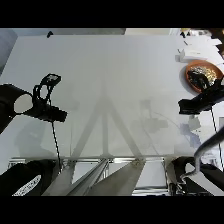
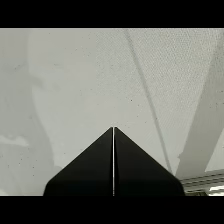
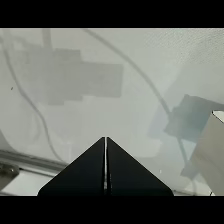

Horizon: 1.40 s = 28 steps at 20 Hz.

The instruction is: Fold the box and place the chain.

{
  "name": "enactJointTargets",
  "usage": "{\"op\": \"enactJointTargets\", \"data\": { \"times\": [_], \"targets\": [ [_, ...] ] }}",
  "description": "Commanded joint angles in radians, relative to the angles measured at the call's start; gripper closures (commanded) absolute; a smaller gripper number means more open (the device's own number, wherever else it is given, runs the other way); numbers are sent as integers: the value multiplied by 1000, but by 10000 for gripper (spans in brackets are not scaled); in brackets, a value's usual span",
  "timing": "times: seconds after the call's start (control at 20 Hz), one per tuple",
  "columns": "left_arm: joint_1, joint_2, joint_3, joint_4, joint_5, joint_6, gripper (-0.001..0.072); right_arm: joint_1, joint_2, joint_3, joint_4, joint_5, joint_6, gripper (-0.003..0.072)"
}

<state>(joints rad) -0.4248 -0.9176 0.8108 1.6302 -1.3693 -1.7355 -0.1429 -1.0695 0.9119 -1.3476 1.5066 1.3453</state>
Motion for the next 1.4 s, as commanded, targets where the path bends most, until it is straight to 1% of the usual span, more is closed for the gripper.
{"op": "enactJointTargets", "data": {
  "times": [0.0, 0.7, 0.85, 1.0, 1.05, 1.1, 1.2, 1.3, 1.35],
  "targets": [
    [0, 0, 0, 0, 0, 0, 701, 0, 1, 0, 0, 0, 0, 668],
    [0, 0, 0, 0, 0, 0, 701, 0, 1, 0, 0, -1, 0, 668],
    [0, 0, 0, 0, 0, 0, 701, 0, 0, 0, 2, -60, 23, 667],
    [0, 0, 0, 0, 0, 0, 701, 0, 0, 0, -4, -22, 56, 667],
    [0, 0, 0, 0, 0, 0, 701, 0, 0, 0, -16, -34, 56, 667],
    [0, 0, 0, 0, 0, 0, 701, 0, 0, 0, -39, -51, 56, 667],
    [0, 0, 0, 0, 0, 0, 701, 0, 0, 0, -155, -102, 56, 667],
    [0, 0, 0, 0, 0, 0, 701, -1, 0, 0, -342, -158, 73, 667],
    [0, 0, 0, 0, 0, 0, 701, -1, 0, 0, -459, -187, 101, 667]
  ]
}}
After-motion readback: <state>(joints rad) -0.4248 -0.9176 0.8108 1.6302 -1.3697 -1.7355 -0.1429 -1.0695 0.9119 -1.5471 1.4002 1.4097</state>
